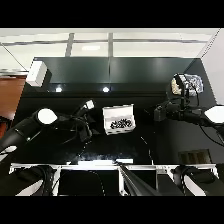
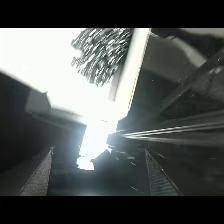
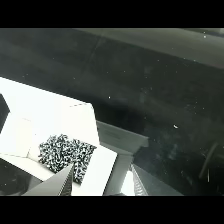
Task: Fold the box and place the chain.
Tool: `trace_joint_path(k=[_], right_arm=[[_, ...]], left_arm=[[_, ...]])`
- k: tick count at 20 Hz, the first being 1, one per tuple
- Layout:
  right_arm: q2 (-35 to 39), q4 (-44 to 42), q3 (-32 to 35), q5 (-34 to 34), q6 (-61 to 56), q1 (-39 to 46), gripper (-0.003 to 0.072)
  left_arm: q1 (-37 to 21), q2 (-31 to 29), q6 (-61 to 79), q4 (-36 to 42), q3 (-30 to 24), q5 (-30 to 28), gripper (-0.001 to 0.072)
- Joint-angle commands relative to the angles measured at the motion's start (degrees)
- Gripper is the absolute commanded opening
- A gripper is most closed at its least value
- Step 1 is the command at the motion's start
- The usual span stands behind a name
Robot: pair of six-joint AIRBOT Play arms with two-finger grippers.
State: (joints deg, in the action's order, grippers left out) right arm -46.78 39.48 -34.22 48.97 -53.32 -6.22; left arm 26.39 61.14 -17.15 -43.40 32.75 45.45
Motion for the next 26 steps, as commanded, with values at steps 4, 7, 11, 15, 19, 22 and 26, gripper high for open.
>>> trace_joint_path(k=[4,7,11,15,19,22,26], right_arm=[[0.0,0.2,0.0,-0.2,0.0,0.0,0.0432],[0.0,0.2,0.0,-0.2,0.0,0.0,0.0431],[0.0,0.2,0.0,-0.4,0.0,0.0,0.0432],[0.0,0.2,0.0,-0.4,0.0,0.0,0.0431],[0.0,0.2,0.0,-0.4,0.0,0.0,0.0431],[0.0,0.2,0.0,-0.4,0.0,0.0,0.0431],[0.0,0.2,0.0,-0.4,0.0,0.0,0.0431]], left_arm=[[1.0,9.4,15.9,5.1,3.4,-3.8,0.0709],[1.4,13.0,16.9,6.8,5.2,-2.2,0.0708],[1.5,14.2,18.4,6.8,5.3,-2.8,0.0708],[1.5,14.2,18.5,6.8,5.3,-3.2,0.0707],[1.5,14.2,18.5,6.8,5.3,-3.0,0.0706],[1.5,14.2,18.5,7.1,5.3,-2.7,0.0706],[3.8,14.2,18.5,7.9,5.3,-4.2,0.0708]])
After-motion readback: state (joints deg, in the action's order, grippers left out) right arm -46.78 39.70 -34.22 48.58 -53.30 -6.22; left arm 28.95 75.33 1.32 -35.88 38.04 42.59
